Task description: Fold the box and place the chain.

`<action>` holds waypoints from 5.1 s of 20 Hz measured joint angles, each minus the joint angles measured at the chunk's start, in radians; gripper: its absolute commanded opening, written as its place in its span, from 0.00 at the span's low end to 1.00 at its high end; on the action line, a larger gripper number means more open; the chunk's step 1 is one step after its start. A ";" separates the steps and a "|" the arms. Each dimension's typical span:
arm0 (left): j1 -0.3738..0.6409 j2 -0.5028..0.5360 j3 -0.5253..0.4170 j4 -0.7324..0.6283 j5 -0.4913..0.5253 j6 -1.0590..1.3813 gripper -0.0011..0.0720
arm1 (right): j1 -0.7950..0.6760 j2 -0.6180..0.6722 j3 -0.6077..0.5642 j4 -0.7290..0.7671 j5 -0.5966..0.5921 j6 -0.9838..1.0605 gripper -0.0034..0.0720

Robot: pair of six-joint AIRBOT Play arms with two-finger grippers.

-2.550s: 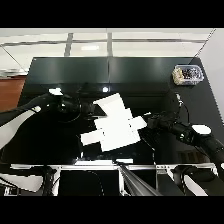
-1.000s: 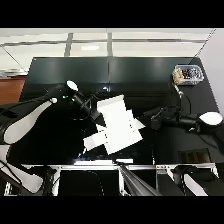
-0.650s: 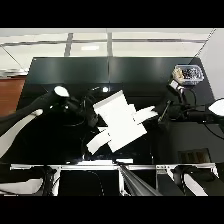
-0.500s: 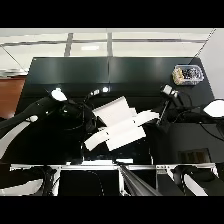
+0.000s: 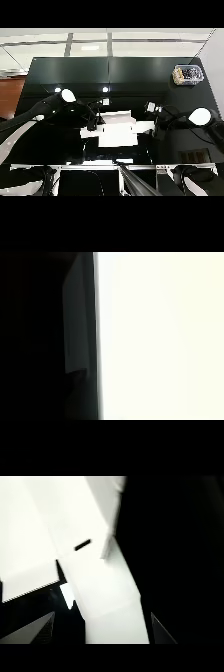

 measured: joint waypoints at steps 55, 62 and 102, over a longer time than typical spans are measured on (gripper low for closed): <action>-0.032 -0.040 0.045 0.151 0.035 -0.159 0.05 | 0.154 -0.165 -0.049 0.274 -0.278 -0.396 0.99; -0.032 -0.040 0.045 0.151 0.038 -0.159 0.05 | 0.154 -0.194 -0.048 0.351 -0.267 -0.364 0.99; -0.080 -0.042 0.103 0.232 0.008 -0.149 0.05 | 0.151 -0.143 -0.016 0.226 -0.300 -0.322 0.99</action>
